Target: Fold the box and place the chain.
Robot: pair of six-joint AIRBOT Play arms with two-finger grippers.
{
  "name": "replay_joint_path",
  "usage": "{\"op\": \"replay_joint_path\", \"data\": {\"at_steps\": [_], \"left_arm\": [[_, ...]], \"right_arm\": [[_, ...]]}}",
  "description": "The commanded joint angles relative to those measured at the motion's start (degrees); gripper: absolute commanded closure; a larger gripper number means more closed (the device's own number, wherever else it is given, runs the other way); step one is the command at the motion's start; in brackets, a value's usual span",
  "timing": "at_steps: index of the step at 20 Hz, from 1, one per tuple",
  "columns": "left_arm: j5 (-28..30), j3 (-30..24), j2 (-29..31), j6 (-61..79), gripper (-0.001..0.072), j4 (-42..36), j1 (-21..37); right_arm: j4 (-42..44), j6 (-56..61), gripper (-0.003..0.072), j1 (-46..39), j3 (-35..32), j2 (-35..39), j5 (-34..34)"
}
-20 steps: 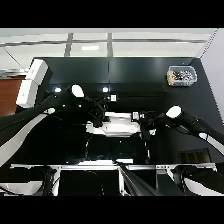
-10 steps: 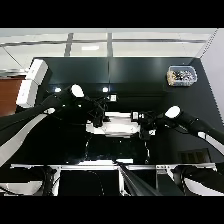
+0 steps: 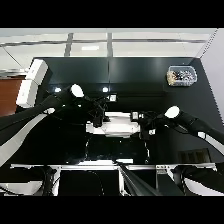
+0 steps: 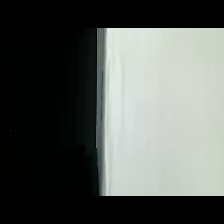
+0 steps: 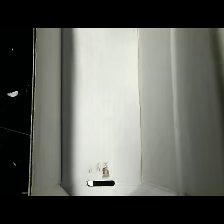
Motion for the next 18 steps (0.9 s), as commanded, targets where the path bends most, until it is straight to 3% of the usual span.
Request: {"op": "replay_joint_path", "data": {"at_steps": [1,18], "left_arm": [[-0.1,0.0,0.0,0.0,0.0683,0.0,0.0],[-0.1,0.0,0.0,0.0,0.0683,0.0,0.0]], "right_arm": [[-1.7,0.8,-0.0003,0.0,0.0,-0.1,-1.0],[-2.4,1.5,-0.0003,0.2,-0.1,-0.1,-1.0]]}}
